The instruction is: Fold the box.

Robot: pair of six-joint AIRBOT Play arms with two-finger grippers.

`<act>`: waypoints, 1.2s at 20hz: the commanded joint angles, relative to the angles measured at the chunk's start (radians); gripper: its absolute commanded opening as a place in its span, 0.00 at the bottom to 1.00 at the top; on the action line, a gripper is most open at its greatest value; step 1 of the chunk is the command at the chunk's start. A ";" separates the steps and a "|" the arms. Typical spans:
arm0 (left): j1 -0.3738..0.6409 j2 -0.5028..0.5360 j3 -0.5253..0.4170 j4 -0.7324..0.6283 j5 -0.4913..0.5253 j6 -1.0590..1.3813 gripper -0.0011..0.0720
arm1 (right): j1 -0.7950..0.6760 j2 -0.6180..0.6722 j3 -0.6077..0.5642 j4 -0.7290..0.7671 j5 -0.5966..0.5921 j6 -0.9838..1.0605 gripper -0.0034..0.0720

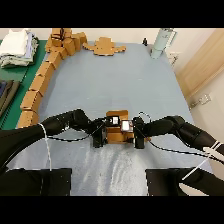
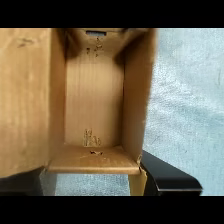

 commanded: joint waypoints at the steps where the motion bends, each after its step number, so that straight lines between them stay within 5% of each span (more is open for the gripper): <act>1: 0.000 0.000 -0.001 0.000 0.000 0.000 0.73 | 0.004 -0.011 -0.001 0.003 0.007 -0.002 0.87; 5: 0.000 0.000 -0.001 0.000 0.000 0.000 0.73 | 0.004 -0.011 -0.001 0.003 0.003 0.001 0.87; 7: 0.000 0.000 -0.001 0.000 0.000 0.000 0.73 | 0.003 -0.007 0.002 -0.020 0.003 0.061 0.76; 10: 0.000 0.000 -0.001 0.000 0.000 0.000 0.73 | 0.002 0.035 0.023 -0.266 -0.011 0.484 0.24; 12: 0.000 0.000 -0.001 0.000 0.000 0.000 0.73 | 0.002 0.080 0.042 -0.490 -0.066 0.809 0.05; 19: 0.000 0.000 -0.001 0.000 0.000 0.000 0.73 | -0.097 0.188 0.054 -0.892 -0.315 1.698 0.05; 21: 0.000 0.000 -0.001 0.000 0.000 0.000 0.73 | -0.193 0.158 0.023 -0.814 -0.330 1.699 0.05; 24: 0.000 0.000 -0.001 0.000 0.000 0.000 0.73 | -0.275 0.086 -0.022 -0.479 -0.320 1.468 0.05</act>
